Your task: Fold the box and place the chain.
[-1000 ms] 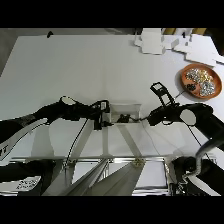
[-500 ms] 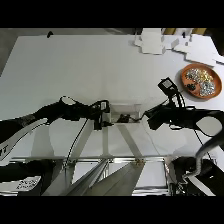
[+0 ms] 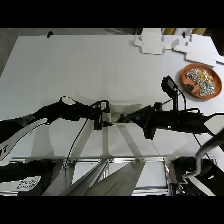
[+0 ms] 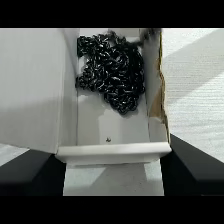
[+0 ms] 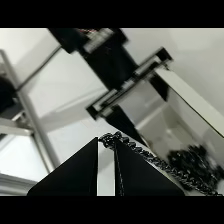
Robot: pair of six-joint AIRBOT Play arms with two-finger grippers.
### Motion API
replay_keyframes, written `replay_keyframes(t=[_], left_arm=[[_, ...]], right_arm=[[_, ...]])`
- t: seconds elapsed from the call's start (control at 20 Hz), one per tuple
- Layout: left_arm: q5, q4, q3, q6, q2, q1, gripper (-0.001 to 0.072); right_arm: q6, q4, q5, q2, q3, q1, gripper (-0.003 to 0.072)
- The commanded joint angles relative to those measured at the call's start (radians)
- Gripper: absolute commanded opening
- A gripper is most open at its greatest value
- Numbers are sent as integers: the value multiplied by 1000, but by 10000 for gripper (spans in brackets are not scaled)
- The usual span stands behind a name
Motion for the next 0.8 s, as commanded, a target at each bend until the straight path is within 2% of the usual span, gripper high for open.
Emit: replay_keyframes(t=[0.0, 0.15, 0.4, 0.5, 0.6, 0.75], left_arm=[[0, 0, 0, 0, 0, -1, 343], [0, 0, 0, 0, 0, -1, 343], [0, 0, 0, 0, 0, -1, 343], [0, 0, 0, 0, 0, -1, 343], [0, 0, 0, 0, 0, -1, 343], [0, 0, 0, 0, 0, -1, 343]], right_arm=[[-72, 56, -74, -32, 1, 67, 17], [-69, 48, -137, -115, 1, 84, 17], [-70, 28, -169, -287, 1, 84, 22], [-69, 8, -213, -320, 3, 83, 119], [-69, 3, -188, -320, 36, 80, 205], [-38, -85, -68, -320, 160, 46, 208]])
